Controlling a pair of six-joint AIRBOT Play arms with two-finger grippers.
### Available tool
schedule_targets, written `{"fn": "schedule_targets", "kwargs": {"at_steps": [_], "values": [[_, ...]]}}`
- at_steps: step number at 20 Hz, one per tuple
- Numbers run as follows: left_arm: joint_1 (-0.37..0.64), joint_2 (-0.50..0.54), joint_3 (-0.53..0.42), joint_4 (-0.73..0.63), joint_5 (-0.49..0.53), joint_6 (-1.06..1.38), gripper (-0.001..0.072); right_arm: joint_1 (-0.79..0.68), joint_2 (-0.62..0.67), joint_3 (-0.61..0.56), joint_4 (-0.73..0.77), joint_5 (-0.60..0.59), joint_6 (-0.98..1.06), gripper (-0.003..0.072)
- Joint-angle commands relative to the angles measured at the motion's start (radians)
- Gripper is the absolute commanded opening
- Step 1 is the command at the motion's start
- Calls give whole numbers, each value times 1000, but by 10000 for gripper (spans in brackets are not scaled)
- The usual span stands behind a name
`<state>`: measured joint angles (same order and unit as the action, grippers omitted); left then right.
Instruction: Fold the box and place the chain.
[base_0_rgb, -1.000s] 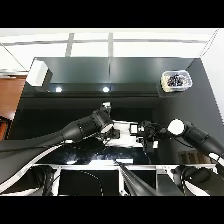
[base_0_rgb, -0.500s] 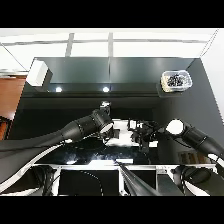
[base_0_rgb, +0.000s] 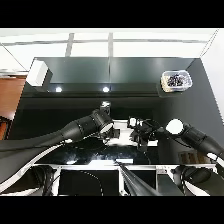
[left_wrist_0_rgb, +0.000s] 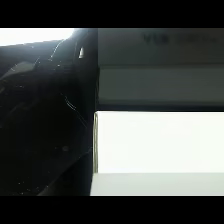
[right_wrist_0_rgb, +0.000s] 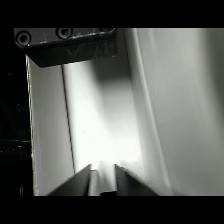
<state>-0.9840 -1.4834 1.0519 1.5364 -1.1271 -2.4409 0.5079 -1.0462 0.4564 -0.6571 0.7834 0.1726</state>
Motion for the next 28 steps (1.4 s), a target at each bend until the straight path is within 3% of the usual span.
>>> {"fn": "schedule_targets", "kwargs": {"at_steps": [1,5,8,11,13,15,17,22,25,28], "values": [[1,-1,0,0,-3,3,24,1,-1,-1,-17,5,10,-6],[1,-1,0,0,0,3,25,-25,22,16,-120,53,158,10],[1,-1,0,0,-1,3,25,-147,84,103,-257,291,439,10],[1,-1,0,0,-1,3,25,-397,127,138,-279,473,652,9],[1,-1,0,0,0,3,25,-602,127,121,-284,461,805,9],[1,-1,0,0,0,3,25,-783,122,83,-283,372,956,9],[1,-1,0,0,0,3,25,-895,105,30,-282,309,1172,9],[1,-1,0,0,0,3,25,-820,26,-34,-274,440,1197,9],[1,-1,0,0,0,3,25,-687,-23,-55,-270,451,1195,9],[1,-1,0,0,0,3,25,-557,-84,-57,-148,423,1123,10]]}}
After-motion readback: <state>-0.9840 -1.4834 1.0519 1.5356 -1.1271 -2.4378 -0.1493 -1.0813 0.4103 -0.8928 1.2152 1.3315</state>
